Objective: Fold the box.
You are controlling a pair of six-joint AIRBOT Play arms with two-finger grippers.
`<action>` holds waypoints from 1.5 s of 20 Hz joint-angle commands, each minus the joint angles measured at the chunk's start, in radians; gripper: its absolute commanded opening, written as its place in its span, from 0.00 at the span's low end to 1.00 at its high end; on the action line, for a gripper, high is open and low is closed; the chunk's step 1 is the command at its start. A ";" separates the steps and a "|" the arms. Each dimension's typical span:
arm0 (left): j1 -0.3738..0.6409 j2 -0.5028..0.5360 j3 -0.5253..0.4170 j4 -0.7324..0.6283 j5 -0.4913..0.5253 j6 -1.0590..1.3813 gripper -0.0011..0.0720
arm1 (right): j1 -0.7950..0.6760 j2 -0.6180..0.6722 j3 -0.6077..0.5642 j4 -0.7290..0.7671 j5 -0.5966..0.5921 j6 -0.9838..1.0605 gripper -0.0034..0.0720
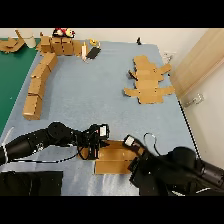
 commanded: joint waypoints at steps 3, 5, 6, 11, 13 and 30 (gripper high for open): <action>0.000 0.000 0.000 0.000 0.000 0.000 0.03 | 0.443 -0.098 -0.034 -0.444 0.138 0.336 0.05; 0.000 0.000 0.000 0.000 0.000 0.000 0.03 | 0.576 -0.129 -0.034 -0.549 0.151 0.397 0.05; 0.000 0.000 0.000 0.000 0.000 0.000 0.03 | 0.634 -0.138 -0.035 -0.571 0.149 0.407 0.05; 0.000 0.000 0.000 0.000 0.000 0.000 0.03 | 0.690 -0.215 -0.035 -0.649 0.148 0.443 0.62; 0.000 0.000 0.000 0.000 0.000 0.000 0.03 | 0.683 -0.261 -0.035 -0.729 0.148 0.464 0.62; 0.000 0.000 0.000 0.000 0.000 0.000 0.03 | 0.683 -0.279 0.051 -0.842 -0.035 0.662 0.62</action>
